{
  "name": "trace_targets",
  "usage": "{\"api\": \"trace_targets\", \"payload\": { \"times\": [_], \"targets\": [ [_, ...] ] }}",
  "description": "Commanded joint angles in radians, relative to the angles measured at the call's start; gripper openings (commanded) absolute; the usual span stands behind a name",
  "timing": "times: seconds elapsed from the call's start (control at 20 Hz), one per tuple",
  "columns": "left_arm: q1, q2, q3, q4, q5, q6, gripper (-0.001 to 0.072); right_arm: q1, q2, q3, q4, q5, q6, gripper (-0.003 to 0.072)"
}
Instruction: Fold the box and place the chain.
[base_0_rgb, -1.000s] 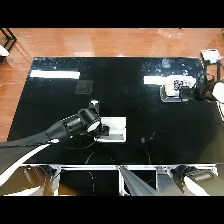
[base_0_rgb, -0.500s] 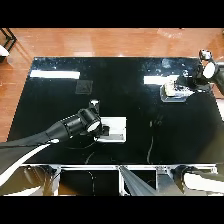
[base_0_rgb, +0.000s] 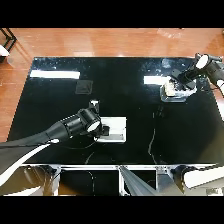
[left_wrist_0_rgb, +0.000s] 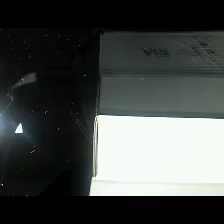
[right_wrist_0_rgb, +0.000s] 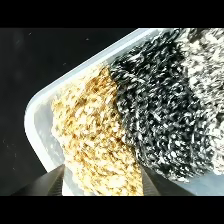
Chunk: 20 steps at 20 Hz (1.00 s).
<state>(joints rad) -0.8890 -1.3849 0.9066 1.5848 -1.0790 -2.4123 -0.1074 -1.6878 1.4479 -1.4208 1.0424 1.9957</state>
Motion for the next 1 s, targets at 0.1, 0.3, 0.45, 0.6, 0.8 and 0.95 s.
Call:
{"api": "trace_targets", "payload": {
  "times": [0.1, 0.3, 0.45, 0.6, 0.8, 0.95],
  "targets": [
    [0.000, 0.000, 0.000, 0.000, -0.001, 0.000, 0.0024, -0.005, -0.024, 0.019, 0.037, -0.008, 0.059, 0.0439],
    [0.000, 0.000, 0.000, 0.000, 0.000, 0.000, 0.0024, -0.005, -0.027, 0.019, 0.037, -0.011, 0.062, 0.0439],
    [0.000, 0.000, 0.000, 0.000, 0.000, 0.000, 0.0025, -0.005, -0.047, 0.019, 0.044, -0.006, 0.066, 0.0441],
    [0.000, 0.000, 0.000, 0.000, 0.000, 0.000, 0.0025, -0.005, -0.072, 0.019, 0.071, -0.014, 0.065, 0.0440],
    [0.000, 0.000, 0.000, 0.000, 0.000, 0.000, 0.0025, -0.005, -0.097, 0.019, 0.097, -0.015, 0.052, 0.0394],
    [0.000, 0.000, 0.000, 0.000, 0.000, 0.000, 0.0025, -0.005, -0.092, 0.035, 0.104, -0.001, -0.032, 0.0024]
  ]
}}
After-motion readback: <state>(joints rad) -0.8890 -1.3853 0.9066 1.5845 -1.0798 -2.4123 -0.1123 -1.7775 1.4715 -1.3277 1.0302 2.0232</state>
